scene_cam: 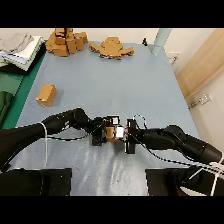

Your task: Fold the box.

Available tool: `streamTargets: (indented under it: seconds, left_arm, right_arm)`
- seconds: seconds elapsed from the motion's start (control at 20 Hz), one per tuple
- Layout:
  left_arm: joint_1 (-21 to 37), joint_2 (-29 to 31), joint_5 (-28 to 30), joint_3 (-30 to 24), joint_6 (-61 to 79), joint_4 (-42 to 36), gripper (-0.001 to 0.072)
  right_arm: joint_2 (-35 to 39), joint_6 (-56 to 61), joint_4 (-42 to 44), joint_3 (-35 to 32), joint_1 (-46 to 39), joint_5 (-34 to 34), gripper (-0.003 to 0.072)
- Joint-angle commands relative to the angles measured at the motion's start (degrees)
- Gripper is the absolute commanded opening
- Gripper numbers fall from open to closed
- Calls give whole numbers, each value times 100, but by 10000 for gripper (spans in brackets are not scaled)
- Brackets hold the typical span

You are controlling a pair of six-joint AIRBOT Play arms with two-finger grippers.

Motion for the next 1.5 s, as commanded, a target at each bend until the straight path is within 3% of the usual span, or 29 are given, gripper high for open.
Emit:
streamTargets:
  seconds: [0.0,0.15,1.1,1.25,1.45]
  left_arm:
    - [0,2,2,2,2,2,523]
    - [0,2,2,2,2,2,523]
    - [0,2,2,2,2,2,523]
    - [0,2,2,2,2,2,523]
    - [0,2,2,2,2,2,523]
  right_arm:
    - [260,667,-793,0,-9,-219,16]
    - [271,1316,-1366,-15,-11,-527,16]
    - [302,1403,-1368,-50,-9,-627,16]
    - [595,2474,-1523,256,-20,-1001,16]
    - [968,5643,-2931,385,-203,-1847,17]
